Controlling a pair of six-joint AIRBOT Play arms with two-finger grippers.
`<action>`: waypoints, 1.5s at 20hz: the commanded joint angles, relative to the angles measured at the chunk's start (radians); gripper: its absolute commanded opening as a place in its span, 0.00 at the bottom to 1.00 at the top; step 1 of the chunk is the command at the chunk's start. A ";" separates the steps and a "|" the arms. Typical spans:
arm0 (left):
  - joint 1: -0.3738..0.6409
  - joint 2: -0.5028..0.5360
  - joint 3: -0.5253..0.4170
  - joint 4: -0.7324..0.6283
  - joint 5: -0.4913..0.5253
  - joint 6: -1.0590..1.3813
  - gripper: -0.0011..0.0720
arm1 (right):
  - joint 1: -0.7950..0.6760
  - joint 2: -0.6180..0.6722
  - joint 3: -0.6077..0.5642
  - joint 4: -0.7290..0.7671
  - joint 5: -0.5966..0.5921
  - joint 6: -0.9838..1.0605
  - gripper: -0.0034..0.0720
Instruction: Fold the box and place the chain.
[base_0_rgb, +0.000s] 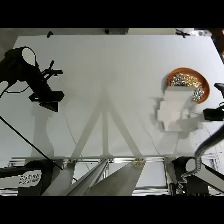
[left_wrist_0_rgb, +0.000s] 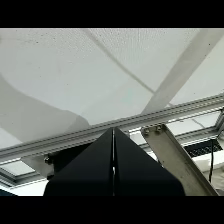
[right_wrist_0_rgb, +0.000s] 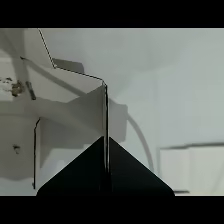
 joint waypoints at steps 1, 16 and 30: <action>0.000 0.000 0.000 0.000 0.000 0.002 0.03 | 0.131 0.140 -0.070 0.262 -0.024 -0.088 0.05; 0.000 0.000 0.000 -0.003 0.011 0.389 0.03 | 0.871 0.175 -0.275 0.400 -0.464 0.082 0.05; 0.000 -0.083 -0.086 -0.636 0.203 0.936 0.66 | 0.944 0.141 -0.275 0.402 -0.479 0.085 0.05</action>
